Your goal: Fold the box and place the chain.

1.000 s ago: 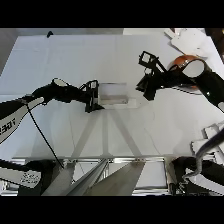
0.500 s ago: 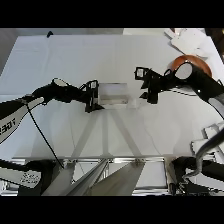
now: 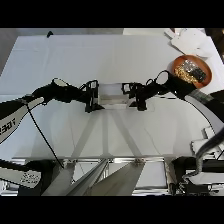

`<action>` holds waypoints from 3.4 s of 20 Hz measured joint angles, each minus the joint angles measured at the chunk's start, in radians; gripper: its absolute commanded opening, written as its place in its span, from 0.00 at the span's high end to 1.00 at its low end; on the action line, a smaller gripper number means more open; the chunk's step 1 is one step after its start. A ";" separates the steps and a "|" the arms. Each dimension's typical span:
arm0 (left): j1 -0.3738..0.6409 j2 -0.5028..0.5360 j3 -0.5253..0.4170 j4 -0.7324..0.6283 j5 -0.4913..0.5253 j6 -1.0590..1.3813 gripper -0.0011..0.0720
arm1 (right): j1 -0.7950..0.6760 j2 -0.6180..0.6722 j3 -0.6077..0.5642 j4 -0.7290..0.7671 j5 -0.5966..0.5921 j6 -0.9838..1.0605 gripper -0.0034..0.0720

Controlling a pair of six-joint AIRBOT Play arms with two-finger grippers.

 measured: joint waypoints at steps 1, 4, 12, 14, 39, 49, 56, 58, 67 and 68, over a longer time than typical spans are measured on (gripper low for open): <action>0.000 0.000 0.000 0.000 0.000 0.000 0.69 | 0.003 -0.010 0.000 0.012 -0.007 -0.008 0.46; 0.000 0.000 0.000 0.000 0.000 0.000 0.69 | 0.009 -0.026 0.000 0.048 -0.033 -0.019 0.58; 0.000 0.000 0.000 0.000 0.000 0.000 0.69 | 0.011 -0.035 0.000 0.146 -0.057 -0.029 0.66; 0.000 0.000 0.000 0.000 0.000 0.000 0.69 | 0.012 -0.035 0.000 0.173 -0.058 -0.029 0.46; 0.000 0.000 0.000 -0.001 0.000 0.000 0.69 | -0.028 0.185 0.000 0.222 0.027 0.201 0.94; 0.000 0.000 0.000 0.000 0.000 0.000 0.69 | -0.285 0.246 0.000 -0.129 0.079 0.885 0.94; 0.000 0.000 0.000 0.000 0.000 0.000 0.69 | -0.323 0.072 0.000 -0.108 0.185 1.088 0.95; 0.000 0.000 0.000 0.000 0.000 0.000 0.69 | -0.315 0.027 0.000 -0.065 0.193 1.095 0.95; 0.000 0.000 0.000 0.000 0.000 0.000 0.69 | -0.264 -0.056 0.000 0.097 0.180 1.067 0.94; 0.000 0.000 0.000 0.000 0.000 0.000 0.69 | -0.261 -0.058 0.000 0.119 0.175 1.059 0.95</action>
